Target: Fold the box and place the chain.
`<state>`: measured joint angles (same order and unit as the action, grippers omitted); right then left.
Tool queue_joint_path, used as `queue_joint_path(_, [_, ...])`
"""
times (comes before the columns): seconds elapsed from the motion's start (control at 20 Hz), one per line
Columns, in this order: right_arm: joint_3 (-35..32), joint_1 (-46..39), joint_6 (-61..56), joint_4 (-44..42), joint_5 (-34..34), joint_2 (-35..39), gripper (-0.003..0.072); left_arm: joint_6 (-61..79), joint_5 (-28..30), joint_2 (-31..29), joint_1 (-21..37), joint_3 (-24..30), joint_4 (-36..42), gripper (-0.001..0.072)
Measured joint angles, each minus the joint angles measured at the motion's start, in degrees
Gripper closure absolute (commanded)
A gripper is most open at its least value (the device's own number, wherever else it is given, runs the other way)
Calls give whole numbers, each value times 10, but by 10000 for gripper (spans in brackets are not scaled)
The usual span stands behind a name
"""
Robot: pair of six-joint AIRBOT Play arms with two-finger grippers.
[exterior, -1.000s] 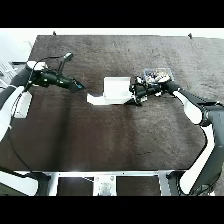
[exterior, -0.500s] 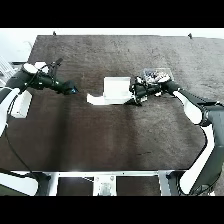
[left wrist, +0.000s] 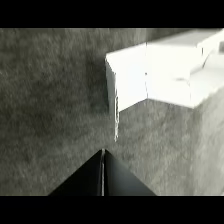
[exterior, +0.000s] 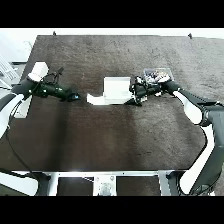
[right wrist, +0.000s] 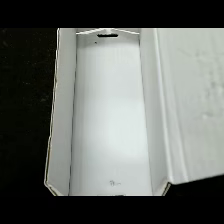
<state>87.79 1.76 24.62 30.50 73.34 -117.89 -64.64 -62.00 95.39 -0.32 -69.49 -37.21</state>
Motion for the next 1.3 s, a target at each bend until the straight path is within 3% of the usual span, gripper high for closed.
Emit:
queue_joint_path(0.85, [0, 0, 0, 0, 0, 0, 103, 63, 93, 93, -89, 7, 134, 688])
queue_joint_path(1.15, [0, 0, 0, 0, 0, 0, 103, 72, 83, 97, -104, -35, 161, 684])
queue_joint_path(1.2, [0, 0, 0, 0, 0, 0, 103, 70, 78, 96, -105, -45, 161, 581])
queue_joint_path(1.25, [0, 0, 0, 0, 0, 0, 103, 66, 76, 94, -105, -56, 162, 400])
queue_joint_path(1.3, [0, 0, 0, 0, 0, 0, 103, 60, 71, 93, -105, -66, 165, 382])
